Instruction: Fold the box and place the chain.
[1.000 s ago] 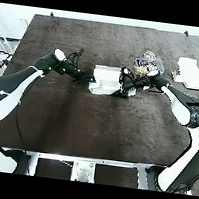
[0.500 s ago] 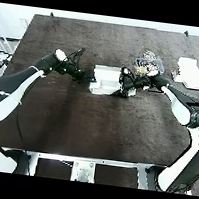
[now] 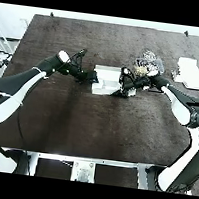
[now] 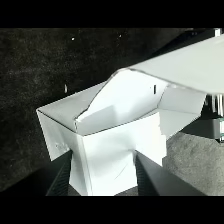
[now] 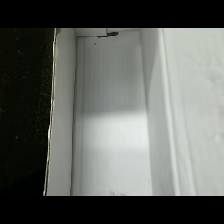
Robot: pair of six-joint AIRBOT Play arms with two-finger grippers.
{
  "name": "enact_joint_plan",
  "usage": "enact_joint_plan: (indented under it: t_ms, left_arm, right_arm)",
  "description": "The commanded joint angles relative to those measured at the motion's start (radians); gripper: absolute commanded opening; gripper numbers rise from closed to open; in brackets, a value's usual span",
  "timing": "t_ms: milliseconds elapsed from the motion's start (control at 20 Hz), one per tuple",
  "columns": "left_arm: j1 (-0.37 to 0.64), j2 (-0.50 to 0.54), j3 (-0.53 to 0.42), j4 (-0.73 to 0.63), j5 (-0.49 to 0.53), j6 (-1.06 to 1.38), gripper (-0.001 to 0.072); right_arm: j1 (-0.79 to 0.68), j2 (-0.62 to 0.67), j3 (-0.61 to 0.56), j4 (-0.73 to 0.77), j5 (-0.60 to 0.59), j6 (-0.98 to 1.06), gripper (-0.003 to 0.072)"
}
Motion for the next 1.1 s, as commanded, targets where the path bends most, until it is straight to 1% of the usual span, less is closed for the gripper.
enact_joint_plan:
  t_ms: [0,150,250,450,550,600,750,900,1050]
  left_arm:
    - [-0.002,0.000,0.014,0.073,0.000,-0.078,0.0459]
    - [-0.018,0.000,0.037,0.177,-0.009,-0.162,0.0459]
    - [-0.034,-0.007,0.061,0.220,-0.010,-0.192,0.0459]
    - [-0.048,-0.067,0.140,0.231,-0.081,-0.237,0.0458]
    - [-0.057,-0.076,0.160,0.256,-0.085,-0.258,0.0455]
    - [-0.063,-0.076,0.168,0.279,-0.076,-0.275,0.0428]
    - [-0.069,-0.079,0.186,0.305,-0.083,-0.307,0.0428]
    - [-0.069,-0.102,0.214,0.307,-0.111,-0.340,0.0428]
    - [-0.069,-0.137,0.273,0.318,-0.167,-0.371,0.0427]
  right_arm:
    - [0.001,0.000,0.000,0.000,0.000,0.000,0.0580]
    - [0.001,0.000,0.000,0.000,0.000,0.000,0.0580]
    - [0.001,0.000,0.000,0.000,0.000,0.000,0.0580]
    - [0.001,0.000,0.000,0.000,0.000,0.000,0.0580]
    - [0.001,0.000,0.000,0.001,0.000,0.000,0.0580]
    - [0.001,0.000,0.000,0.000,0.000,0.000,0.0580]
    - [0.001,0.000,0.000,0.000,0.000,0.000,0.0580]
    - [0.001,0.000,0.000,0.000,0.000,0.000,0.0580]
    - [0.001,0.000,0.000,0.000,0.000,0.000,0.0580]
